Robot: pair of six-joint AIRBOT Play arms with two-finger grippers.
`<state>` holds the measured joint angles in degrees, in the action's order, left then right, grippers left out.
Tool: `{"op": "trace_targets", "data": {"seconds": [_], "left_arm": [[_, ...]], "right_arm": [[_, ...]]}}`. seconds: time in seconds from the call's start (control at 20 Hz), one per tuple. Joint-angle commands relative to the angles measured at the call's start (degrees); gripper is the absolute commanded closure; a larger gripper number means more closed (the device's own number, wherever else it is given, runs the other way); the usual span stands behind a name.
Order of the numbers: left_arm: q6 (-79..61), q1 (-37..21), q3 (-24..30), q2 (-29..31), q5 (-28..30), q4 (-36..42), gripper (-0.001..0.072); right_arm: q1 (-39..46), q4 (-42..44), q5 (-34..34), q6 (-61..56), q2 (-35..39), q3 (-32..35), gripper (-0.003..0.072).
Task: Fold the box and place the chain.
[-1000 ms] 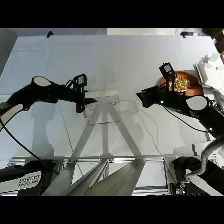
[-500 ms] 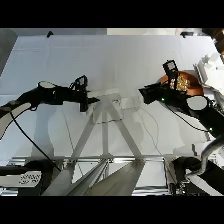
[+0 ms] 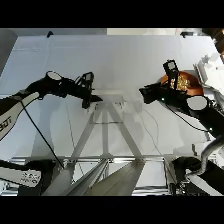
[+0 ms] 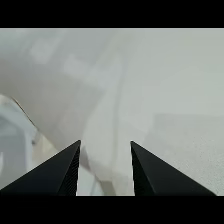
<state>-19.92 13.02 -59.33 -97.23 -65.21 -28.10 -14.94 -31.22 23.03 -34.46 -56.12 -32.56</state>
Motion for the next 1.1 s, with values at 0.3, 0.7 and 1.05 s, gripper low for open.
{"op": "trace_targets", "data": {"seconds": [0.3,0.7,1.05], "left_arm": [[-2.3,2.3,-1.0,-2.6,4.2,-3.5,0.0706],[-5.8,2.3,-1.1,-0.4,8.4,-3.4,0.0706],[-5.8,2.3,-1.1,0.2,6.7,-3.4,0.0705]], "right_arm": [[0.0,0.0,0.0,0.0,0.0,0.0,0.0350],[0.0,0.0,0.0,0.0,0.0,0.0,0.0350],[0.0,0.0,0.0,0.0,0.0,0.0,0.0351]]}}
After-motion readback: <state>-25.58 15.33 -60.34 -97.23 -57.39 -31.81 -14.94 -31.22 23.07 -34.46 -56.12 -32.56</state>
